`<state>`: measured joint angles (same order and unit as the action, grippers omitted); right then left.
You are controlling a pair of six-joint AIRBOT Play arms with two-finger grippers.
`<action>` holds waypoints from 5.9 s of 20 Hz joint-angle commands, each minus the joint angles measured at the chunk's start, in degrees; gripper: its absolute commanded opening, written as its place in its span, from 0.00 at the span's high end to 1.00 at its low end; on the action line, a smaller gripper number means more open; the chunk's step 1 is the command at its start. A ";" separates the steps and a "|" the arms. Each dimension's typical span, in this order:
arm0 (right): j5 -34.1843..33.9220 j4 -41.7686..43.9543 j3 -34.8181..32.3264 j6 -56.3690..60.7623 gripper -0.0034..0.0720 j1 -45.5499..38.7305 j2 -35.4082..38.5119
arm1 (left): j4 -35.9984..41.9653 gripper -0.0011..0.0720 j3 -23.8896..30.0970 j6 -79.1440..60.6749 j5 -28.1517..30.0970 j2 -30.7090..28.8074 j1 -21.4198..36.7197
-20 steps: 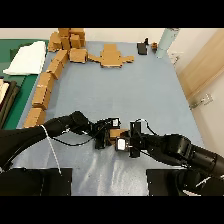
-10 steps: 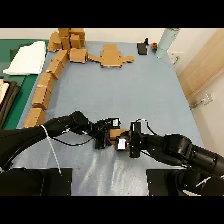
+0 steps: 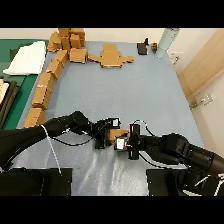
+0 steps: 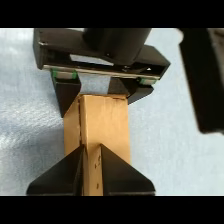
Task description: Fold the box.
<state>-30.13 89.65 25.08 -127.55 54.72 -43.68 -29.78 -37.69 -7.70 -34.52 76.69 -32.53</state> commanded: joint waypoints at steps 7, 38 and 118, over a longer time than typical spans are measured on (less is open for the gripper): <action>-1.33 1.20 -0.02 -0.63 0.74 0.04 -0.39 | 0.00 0.41 -0.04 0.04 0.02 0.04 0.00; 0.20 1.22 -0.02 -0.57 0.95 0.02 -2.43 | 0.00 0.41 -0.04 0.04 0.00 0.04 0.00; -43.89 -7.78 23.89 60.24 0.95 -30.10 -17.20 | -45.83 0.34 -60.08 79.34 8.31 38.03 38.25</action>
<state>-74.02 81.87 48.90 -67.31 24.67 -60.86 -75.59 -97.73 71.59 -24.36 114.67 5.65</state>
